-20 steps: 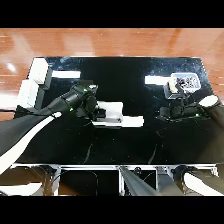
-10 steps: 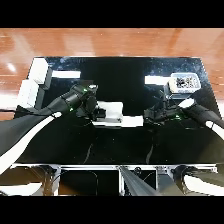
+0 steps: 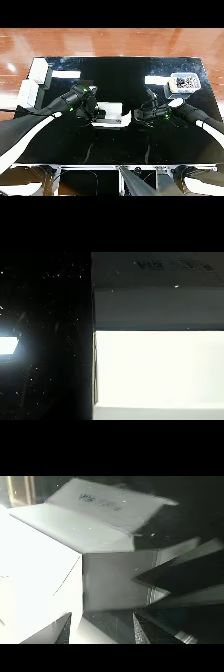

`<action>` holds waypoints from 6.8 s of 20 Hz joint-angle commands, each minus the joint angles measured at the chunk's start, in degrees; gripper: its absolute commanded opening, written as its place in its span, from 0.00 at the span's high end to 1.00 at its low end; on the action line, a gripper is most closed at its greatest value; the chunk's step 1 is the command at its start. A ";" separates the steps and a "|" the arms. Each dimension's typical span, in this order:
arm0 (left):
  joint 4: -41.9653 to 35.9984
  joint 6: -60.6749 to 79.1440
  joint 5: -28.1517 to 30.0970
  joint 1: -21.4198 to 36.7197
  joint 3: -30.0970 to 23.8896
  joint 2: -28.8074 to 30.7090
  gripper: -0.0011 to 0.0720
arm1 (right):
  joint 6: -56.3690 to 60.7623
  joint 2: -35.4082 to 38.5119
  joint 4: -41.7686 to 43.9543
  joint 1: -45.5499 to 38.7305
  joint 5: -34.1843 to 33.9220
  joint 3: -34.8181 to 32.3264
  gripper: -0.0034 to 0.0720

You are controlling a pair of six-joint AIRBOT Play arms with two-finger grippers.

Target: Fold the box and place the chain.

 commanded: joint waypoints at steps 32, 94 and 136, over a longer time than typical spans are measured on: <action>0.07 0.00 0.83 0.02 0.00 -0.02 0.95 | 72.13 -2.05 -60.19 31.15 4.44 27.04 0.31; -0.24 -0.02 -0.22 0.02 0.00 -0.02 0.95 | 69.68 -12.70 -63.60 33.07 9.20 32.50 0.63; -0.42 0.00 0.37 0.00 0.00 0.00 0.95 | 55.54 14.80 -76.72 28.11 31.10 34.14 0.28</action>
